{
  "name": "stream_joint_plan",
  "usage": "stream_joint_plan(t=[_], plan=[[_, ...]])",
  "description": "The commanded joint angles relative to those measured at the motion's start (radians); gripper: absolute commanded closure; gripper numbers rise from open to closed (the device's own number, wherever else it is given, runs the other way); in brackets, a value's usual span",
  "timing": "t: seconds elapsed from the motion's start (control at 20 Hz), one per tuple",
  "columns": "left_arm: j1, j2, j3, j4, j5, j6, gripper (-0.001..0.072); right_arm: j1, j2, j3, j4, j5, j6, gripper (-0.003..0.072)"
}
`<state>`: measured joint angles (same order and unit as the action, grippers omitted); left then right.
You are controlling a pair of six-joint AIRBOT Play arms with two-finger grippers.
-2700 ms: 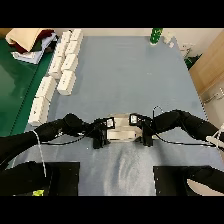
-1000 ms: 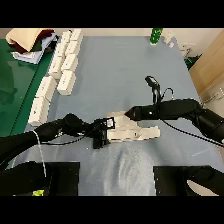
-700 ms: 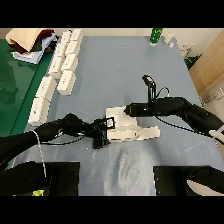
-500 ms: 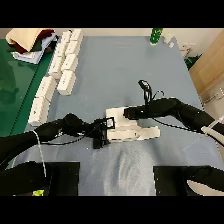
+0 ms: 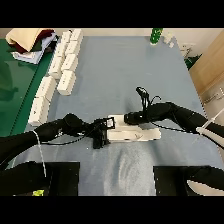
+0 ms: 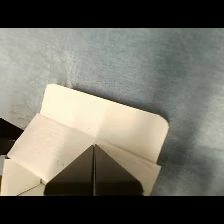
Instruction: Fold the box.
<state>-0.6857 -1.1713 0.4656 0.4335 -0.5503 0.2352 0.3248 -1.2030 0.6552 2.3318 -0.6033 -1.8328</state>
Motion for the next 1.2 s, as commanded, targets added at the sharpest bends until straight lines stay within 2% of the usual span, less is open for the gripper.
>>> stream_joint_plan(t=[0.0, 0.75, 0.95, 1.15], plan=[[0.0, 0.0, 0.001, 0.0, 0.0, 0.0, 0.0093, 0.001, -0.002, -0.007, -0.002, 0.024, -0.001, 0.0684], [0.0, 0.0, 0.001, 0.0, 0.0, 0.0, 0.0092, 0.0, 0.01, -0.003, -0.002, 0.018, 0.0, 0.0685], [0.0, 0.0, 0.001, 0.0, 0.0, 0.0, 0.0092, -0.001, 0.109, 0.027, -0.034, 0.004, 0.0, 0.0685], [0.0, 0.0, 0.001, 0.0, 0.0, 0.0, 0.0092, -0.001, 0.288, 0.04, -0.159, -0.083, 0.0, 0.0685]])
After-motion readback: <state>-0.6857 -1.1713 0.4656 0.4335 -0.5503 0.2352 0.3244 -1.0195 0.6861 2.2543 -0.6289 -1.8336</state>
